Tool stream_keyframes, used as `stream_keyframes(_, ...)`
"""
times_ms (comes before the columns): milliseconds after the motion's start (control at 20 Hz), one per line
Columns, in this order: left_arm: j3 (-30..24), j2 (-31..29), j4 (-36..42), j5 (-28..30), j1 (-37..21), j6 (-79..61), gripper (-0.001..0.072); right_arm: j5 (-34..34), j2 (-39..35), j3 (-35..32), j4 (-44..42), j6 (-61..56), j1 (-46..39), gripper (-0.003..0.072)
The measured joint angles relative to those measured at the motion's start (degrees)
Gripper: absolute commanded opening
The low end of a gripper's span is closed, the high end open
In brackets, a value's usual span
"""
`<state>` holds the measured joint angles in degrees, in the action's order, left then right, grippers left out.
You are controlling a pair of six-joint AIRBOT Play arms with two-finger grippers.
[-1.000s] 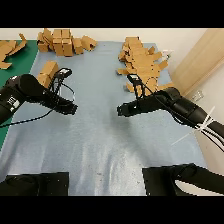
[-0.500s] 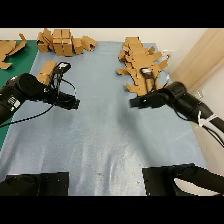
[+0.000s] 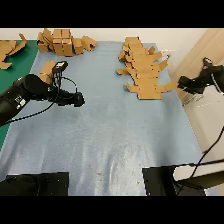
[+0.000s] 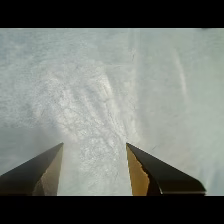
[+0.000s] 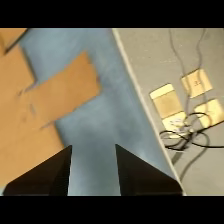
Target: Fold the box.
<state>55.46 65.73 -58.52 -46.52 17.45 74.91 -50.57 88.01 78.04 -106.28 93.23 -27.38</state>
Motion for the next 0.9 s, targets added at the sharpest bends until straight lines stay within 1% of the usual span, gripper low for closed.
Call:
stream_keyframes(150,0.00,1.05,1.25,1.44,0.11,0.94,0.0593,0.00,7.96,6.99,-9.42,6.29,-5.33,0.0432)
stream_keyframes(350,0.04,1.51,3.50,3.17,0.11,1.40,0.0593,-2.12,17.42,15.17,-19.39,12.35,-6.64,0.0431)
stream_keyframes(500,0.07,1.62,4.44,3.63,0.11,2.29,0.0593,-5.31,23.17,20.13,-23.74,15.04,-5.77,0.0430)
stream_keyframes(650,0.07,1.62,4.70,3.80,0.11,2.71,0.0593,-8.46,26.60,22.62,-26.38,16.59,-4.07,0.0419)
stream_keyframes(850,0.07,1.62,4.87,3.91,0.11,2.97,0.0593,-10.82,28.20,23.74,-27.43,17.38,-3.06,0.0135)
stream_keyframes(900,0.07,1.62,4.90,3.93,0.11,3.10,0.0592,-12.50,28.30,23.82,-27.54,17.46,-2.80,0.0030)
